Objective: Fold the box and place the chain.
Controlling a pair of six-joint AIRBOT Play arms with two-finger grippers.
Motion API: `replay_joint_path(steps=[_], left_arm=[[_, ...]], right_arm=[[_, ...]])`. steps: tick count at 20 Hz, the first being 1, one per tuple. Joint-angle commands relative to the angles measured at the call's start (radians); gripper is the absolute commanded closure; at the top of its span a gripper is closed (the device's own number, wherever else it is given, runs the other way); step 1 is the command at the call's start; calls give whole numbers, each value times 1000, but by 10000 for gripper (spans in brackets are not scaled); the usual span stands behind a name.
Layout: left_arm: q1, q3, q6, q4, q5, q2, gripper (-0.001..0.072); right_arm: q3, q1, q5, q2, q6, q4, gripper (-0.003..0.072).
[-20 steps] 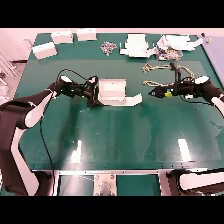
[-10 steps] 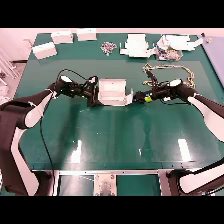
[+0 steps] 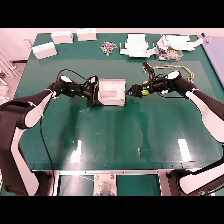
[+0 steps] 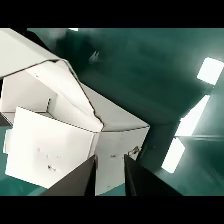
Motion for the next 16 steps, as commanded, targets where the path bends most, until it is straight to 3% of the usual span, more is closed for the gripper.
replay_joint_path(steps=[1, 6, 9, 16], left_arm=[[0, 0, 0, 0, 0, 0, 80], [0, 0, 0, 0, 0, 0, 80], [0, 0, 0, 0, 0, 0, 80], [0, 0, 0, 0, 0, 0, 80]], right_arm=[[7, 2, 31, 2, 11, -4, 475], [7, 3, 39, 2, 11, 13, 472], [7, 7, 35, 2, 22, 13, 414], [8, 61, -18, 2, 82, -62, 412]])
